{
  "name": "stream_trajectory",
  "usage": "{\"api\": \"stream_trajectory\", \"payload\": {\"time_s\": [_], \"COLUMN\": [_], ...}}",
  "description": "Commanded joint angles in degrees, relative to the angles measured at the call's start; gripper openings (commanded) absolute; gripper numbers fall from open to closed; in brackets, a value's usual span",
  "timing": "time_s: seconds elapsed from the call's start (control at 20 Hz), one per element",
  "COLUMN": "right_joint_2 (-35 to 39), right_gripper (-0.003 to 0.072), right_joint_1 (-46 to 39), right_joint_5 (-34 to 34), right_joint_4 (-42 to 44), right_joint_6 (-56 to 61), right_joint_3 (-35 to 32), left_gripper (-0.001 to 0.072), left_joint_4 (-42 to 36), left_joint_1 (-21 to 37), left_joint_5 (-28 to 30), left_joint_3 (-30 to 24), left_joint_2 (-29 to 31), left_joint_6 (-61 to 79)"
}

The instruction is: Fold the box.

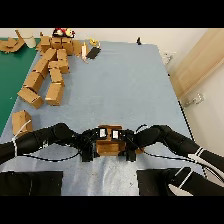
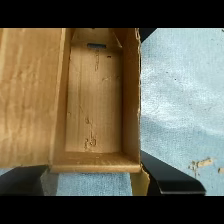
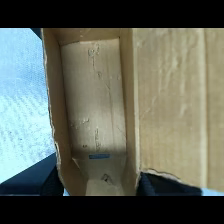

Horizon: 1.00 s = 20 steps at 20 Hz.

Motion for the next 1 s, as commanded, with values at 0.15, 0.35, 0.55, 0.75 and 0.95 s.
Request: {"api": "stream_trajectory", "payload": {"time_s": [0.15, 0.35, 0.55, 0.75, 0.95], "right_joint_2": [0.04, 0.04, 0.04, 0.04, 0.04], "right_gripper": [0.0474, 0.0474, 0.0474, 0.0474, 0.0475], "right_joint_1": [-0.02, -0.02, -0.02, -0.02, -0.02], "right_joint_5": [0.04, 0.04, 0.02, 0.02, -1.64], "right_joint_4": [0.00, 0.00, 0.00, -0.42, 0.22], "right_joint_6": [0.04, 0.04, 0.04, 0.04, 0.04], "right_joint_3": [0.00, 0.00, 0.00, 0.00, 0.02], "left_gripper": [0.0451, 0.0451, 0.0451, 0.0451, 0.0451], "left_joint_4": [0.09, 0.09, 0.11, 0.09, 0.09], "left_joint_1": [-0.02, -0.02, -0.02, -0.02, -0.02], "left_joint_5": [-0.15, -0.07, -0.07, -0.07, -0.04], "left_joint_3": [-0.02, -0.02, -0.02, -0.02, -0.02], "left_joint_2": [0.00, 0.00, 0.00, 0.00, 0.00], "left_joint_6": [-0.02, -0.02, 0.00, 0.00, -0.02]}}
